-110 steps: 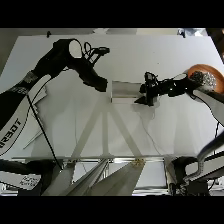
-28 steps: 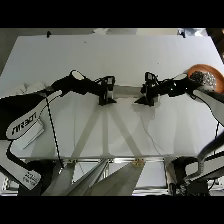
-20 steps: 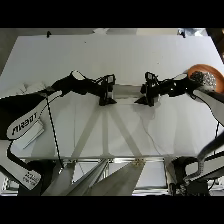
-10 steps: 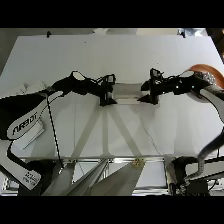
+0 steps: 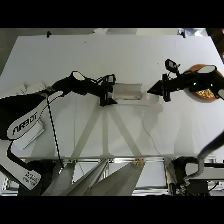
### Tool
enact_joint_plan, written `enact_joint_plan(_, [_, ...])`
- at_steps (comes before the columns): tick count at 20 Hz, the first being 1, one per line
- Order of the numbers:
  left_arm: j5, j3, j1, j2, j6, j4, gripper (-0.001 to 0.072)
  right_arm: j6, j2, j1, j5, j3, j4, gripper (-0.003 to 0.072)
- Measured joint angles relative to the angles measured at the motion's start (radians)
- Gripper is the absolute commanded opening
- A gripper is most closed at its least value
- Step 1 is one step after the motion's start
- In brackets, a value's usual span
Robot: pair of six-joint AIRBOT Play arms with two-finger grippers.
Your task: Fold the box and place the chain.
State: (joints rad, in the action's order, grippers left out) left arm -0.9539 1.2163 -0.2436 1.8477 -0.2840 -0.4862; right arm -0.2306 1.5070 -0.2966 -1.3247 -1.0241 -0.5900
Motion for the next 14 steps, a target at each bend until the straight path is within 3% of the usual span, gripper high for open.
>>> enact_joint_plan(4, [0.000, 0.000, 0.000, 0.000, 0.001, 0.000, 0.0284, 0.080, -0.010, 0.089, 0.049, 0.000, 0.075, 0.0007])
enact_joint_plan(10, [0.000, 0.000, 0.000, 0.000, 0.000, 0.000, 0.0284, 0.219, -0.013, 0.221, 0.418, 0.000, 0.159, 0.0007])
enact_joint_plan(14, [0.000, 0.000, 0.000, 0.000, -0.001, 0.000, 0.0284, 0.292, -0.009, 0.239, 0.546, 0.000, 0.129, 0.0007])
